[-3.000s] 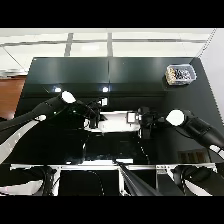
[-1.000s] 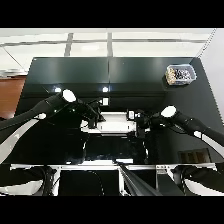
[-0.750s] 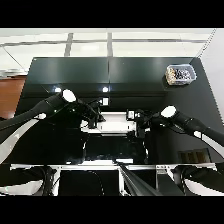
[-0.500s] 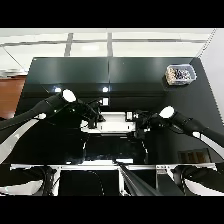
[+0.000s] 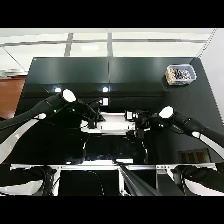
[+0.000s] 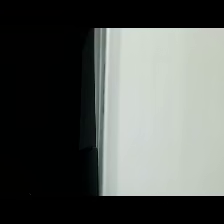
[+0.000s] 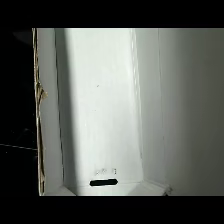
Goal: Fold the box and place the chain.
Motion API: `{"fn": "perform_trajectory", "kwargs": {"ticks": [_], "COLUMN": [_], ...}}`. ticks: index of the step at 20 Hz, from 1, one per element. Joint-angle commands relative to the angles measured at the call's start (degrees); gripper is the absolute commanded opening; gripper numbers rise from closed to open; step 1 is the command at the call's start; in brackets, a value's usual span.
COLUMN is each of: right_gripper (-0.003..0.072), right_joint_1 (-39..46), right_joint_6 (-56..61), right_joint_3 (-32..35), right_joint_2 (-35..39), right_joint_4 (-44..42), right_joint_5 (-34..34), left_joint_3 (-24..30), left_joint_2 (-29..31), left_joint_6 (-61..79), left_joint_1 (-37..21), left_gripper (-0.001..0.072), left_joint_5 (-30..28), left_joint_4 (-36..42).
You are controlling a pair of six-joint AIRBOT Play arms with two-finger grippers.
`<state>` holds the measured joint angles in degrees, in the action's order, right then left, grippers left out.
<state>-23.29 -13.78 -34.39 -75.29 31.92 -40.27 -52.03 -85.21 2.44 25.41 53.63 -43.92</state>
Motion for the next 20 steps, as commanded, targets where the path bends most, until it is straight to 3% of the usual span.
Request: {"fn": "perform_trajectory", "kwargs": {"ticks": [1,3,4,5,6,7,9,10,11,12,13,14,15,17,20], "right_gripper": [0.0532,0.0532,0.0532,0.0532,0.0532,0.0531,0.0488,0.0271,0.0163,0.0166,0.0166,0.0166,0.0166,0.0166,0.0166], "right_joint_1": [-0.07,-0.07,-0.07,-0.07,-0.07,-0.07,-0.04,-0.04,-0.04,-0.04,-0.04,-0.04,-0.04,-0.04,-0.04], "right_joint_6": [0.13,0.11,0.13,0.11,0.11,0.13,0.11,0.07,0.07,0.07,0.09,0.07,0.09,0.09,0.09], "right_joint_3": [-0.09,-0.07,-0.07,-0.07,-0.07,-0.07,-0.07,-0.07,-0.07,-0.07,-0.07,-0.07,-0.07,-0.07,-0.07], "right_joint_2": [-0.02,-0.02,-0.02,-0.02,-0.02,-0.02,-0.02,-0.02,-0.02,-0.02,-0.02,-0.02,-0.02,-0.02,-0.02], "right_joint_4": [0.24,0.24,0.24,0.24,0.24,0.22,0.11,0.15,0.24,0.24,0.22,0.24,0.20,0.20,0.17], "right_joint_5": [0.20,0.20,0.20,0.20,0.20,0.20,0.17,0.17,-0.02,0.00,0.00,0.00,0.00,0.00,0.00], "left_joint_3": [-0.04,-0.07,-0.07,-0.09,-0.09,-0.09,-0.07,-0.07,-0.07,-0.04,-0.04,0.35,1.66,6.43,11.80], "left_joint_2": [-0.02,0.15,0.66,1.70,3.13,5.16,9.84,11.98,13.84,14.95,15.34,15.12,14.84,14.73,14.73], "left_joint_6": [0.17,-1.18,-2.40,-4.59,-7.76,-12.70,-26.49,-33.51,-37.83,-40.26,-43.47,-45.35,-45.13,-42.40,-33.53], "left_joint_1": [0.02,-0.04,-0.20,-0.50,-0.98,-1.77,-4.04,-5.70,-8.04,-10.51,-12.98,-14.78,-15.87,-14.58,-9.05], "left_gripper": [0.0028,0.0035,0.0155,0.0397,0.0583,0.0692,0.0697,0.0695,0.0688,0.0666,0.0463,0.0114,0.0028,0.0027,0.0027], "left_joint_5": [-0.22,0.46,0.81,0.98,0.96,0.92,1.46,3.17,6.86,11.56,17.16,22.36,26.64,26.40,10.73], "left_joint_4": [0.02,0.00,-0.26,-1.31,-2.89,-5.92,-14.88,-18.80,-20.24,-19.04,-15.32,-10.29,-3.74,9.18,23.39]}}
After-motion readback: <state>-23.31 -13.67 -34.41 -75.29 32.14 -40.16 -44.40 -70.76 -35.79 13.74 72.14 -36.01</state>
